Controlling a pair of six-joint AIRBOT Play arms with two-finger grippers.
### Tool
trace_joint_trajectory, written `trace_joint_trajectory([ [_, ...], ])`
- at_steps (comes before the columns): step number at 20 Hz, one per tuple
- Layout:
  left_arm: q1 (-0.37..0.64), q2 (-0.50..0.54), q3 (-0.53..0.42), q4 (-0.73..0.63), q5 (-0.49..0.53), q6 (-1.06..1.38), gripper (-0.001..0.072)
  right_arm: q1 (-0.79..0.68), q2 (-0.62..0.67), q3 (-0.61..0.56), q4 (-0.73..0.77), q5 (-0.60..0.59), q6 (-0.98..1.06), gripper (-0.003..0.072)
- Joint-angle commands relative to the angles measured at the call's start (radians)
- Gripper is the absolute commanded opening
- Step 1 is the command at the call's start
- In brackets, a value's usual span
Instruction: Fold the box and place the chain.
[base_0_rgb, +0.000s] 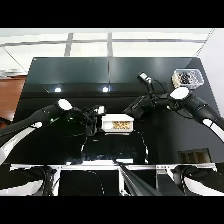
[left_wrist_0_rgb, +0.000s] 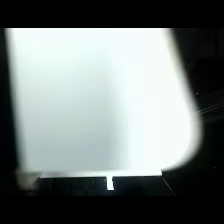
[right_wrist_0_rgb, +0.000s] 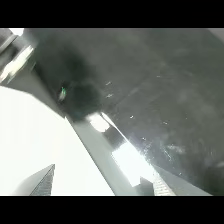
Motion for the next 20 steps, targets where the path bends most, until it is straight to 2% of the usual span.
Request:
trace_joint_trajectory([
  [1, 0.000, -0.001, 0.001, 0.000, 0.001, 0.000, 0.0406, 0.004, -0.002, 0.010, -0.028, 0.061, -0.232, 0.0696],
  [4, 0.000, -0.001, 0.001, 0.000, 0.001, 0.000, 0.0406, 0.005, 0.018, 0.016, -0.039, 0.157, -0.264, 0.0696],
  [10, 0.000, -0.001, 0.001, 0.000, 0.000, 0.000, 0.0406, 0.079, 0.027, 0.016, -0.192, 0.134, -0.264, 0.0695],
  [20, 0.000, -0.001, 0.001, 0.000, 0.000, 0.000, 0.0406, 0.146, 0.032, 0.016, -0.188, 0.131, -0.225, 0.0696],
])
